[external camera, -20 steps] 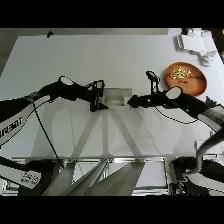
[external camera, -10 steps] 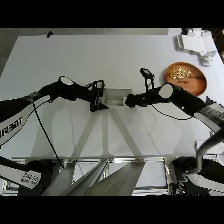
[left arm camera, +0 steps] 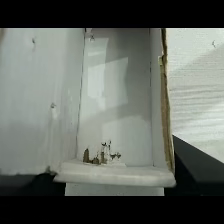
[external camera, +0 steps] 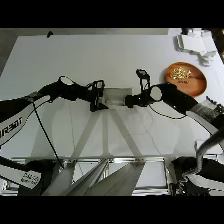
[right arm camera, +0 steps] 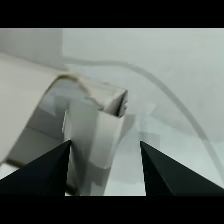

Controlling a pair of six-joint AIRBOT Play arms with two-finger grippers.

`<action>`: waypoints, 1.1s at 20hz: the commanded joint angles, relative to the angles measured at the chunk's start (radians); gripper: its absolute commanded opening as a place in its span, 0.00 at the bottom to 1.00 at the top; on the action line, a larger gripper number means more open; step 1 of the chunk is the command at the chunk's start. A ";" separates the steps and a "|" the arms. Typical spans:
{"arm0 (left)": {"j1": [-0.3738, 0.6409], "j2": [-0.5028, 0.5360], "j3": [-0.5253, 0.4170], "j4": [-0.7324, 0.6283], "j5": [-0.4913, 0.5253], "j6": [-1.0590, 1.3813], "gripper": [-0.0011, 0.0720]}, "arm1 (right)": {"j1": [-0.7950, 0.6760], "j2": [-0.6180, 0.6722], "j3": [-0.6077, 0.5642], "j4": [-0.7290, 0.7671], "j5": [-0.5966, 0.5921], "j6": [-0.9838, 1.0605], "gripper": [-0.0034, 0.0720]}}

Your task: Fold the box and place the chain.

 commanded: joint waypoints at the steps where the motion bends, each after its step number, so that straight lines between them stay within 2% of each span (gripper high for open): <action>1: 0.000 0.001 0.000 0.000 0.000 0.001 0.31 | 0.006 -0.019 0.025 -0.153 0.011 0.111 0.68; 8: 0.000 0.001 0.000 0.000 0.000 0.001 0.31 | 0.064 -0.031 0.076 -0.228 0.085 0.111 0.68; 10: 0.000 0.001 0.000 0.000 0.000 0.000 0.31 | 0.091 -0.042 0.104 -0.220 0.087 0.111 0.72; 15: 0.000 0.001 0.000 0.000 0.000 0.001 0.31 | 0.123 -0.109 0.172 -0.136 0.135 0.141 0.71; 18: 0.000 0.001 0.000 0.000 0.000 0.000 0.31 | 0.140 -0.144 0.218 -0.134 0.142 0.149 0.71; 22: 0.000 0.001 0.000 0.000 0.000 0.000 0.31 | 0.141 -0.176 0.225 -0.215 0.248 0.226 0.70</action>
